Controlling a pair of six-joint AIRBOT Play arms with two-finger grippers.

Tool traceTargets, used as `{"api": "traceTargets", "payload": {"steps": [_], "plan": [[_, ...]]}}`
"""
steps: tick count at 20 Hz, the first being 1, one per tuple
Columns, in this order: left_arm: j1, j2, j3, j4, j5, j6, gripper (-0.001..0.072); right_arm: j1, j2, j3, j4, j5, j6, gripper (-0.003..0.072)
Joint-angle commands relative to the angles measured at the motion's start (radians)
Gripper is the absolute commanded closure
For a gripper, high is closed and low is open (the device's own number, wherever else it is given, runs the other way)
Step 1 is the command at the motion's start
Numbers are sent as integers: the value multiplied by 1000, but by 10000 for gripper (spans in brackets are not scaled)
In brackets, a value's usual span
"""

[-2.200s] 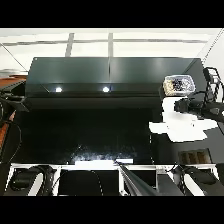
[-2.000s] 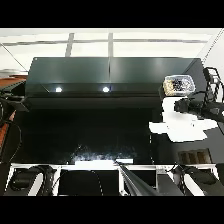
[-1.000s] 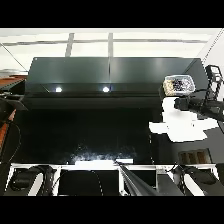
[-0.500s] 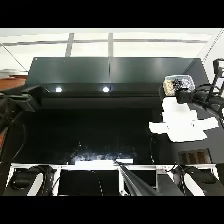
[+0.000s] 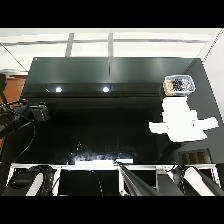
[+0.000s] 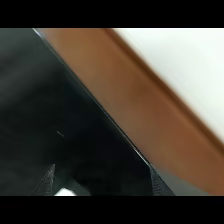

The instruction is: Fold the box and place the chain.

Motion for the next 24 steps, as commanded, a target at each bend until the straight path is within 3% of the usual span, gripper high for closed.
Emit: {"api": "traceTargets", "payload": {"steps": [1,3,9,11,14,15,18,24], "plan": [[5,-7,2,-6,-26,-3,10,-203,-250,138,363,372,-476,-19],[5,-7,2,-6,-26,-3,10,-222,-369,188,399,526,-535,-19],[5,-7,2,-6,-26,-3,10,-222,-486,233,439,572,-647,-16],[5,-7,2,-6,-26,-3,10,-216,-510,233,438,596,-676,149],[5,-7,2,-6,-26,-3,10,-190,-515,233,429,570,-706,152],[5,-7,2,-6,-26,-3,10,-176,-515,234,426,563,-711,305],[5,-7,2,-6,-26,-3,10,-146,-515,234,421,565,-721,599],[5,-7,2,-6,-26,-3,10,-91,-510,234,478,721,-733,660]]}}
